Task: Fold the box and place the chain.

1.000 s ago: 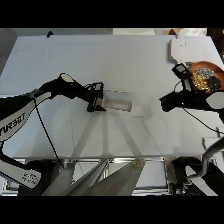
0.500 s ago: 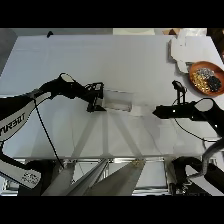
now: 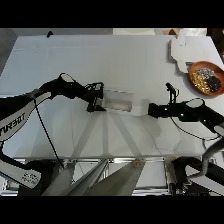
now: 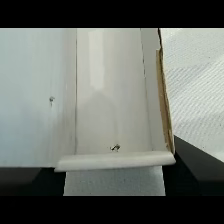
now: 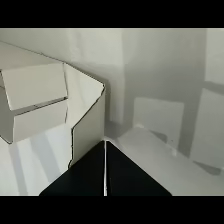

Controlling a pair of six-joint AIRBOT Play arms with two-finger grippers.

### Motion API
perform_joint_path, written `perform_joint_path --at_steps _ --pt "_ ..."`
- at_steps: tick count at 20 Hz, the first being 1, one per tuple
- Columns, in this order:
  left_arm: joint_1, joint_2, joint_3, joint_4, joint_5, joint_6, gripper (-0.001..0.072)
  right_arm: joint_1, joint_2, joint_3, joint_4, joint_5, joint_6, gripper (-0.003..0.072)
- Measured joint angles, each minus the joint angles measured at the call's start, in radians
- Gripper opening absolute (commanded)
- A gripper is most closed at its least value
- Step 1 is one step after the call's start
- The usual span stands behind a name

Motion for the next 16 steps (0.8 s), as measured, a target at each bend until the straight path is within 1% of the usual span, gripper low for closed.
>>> perform_joint_path --at_steps 5,8,14,15,16 --pt "0.0 0.0 0.0 0.0 0.0 0.0 0.0335 0.081 -0.005 0.0 0.035 -0.053 -0.012 0.0004" --pt "0.0 0.0 0.0 0.0 0.0 0.0 0.0335 0.106 -0.006 0.0 0.077 -0.066 -0.021 0.0005" --pt "0.0 0.0 0.0 0.0 0.0 0.0 0.0335 0.118 -0.003 0.0 0.243 -0.07 -0.118 0.0009" --pt "0.0 0.0 0.0 0.0 0.0 0.0 0.0335 0.119 -0.003 0.0 0.265 -0.069 -0.138 0.0056" --pt "0.0 0.0 0.0 0.0 0.0 0.0 0.0335 0.12 -0.003 0.0 0.286 -0.065 -0.161 0.0173"
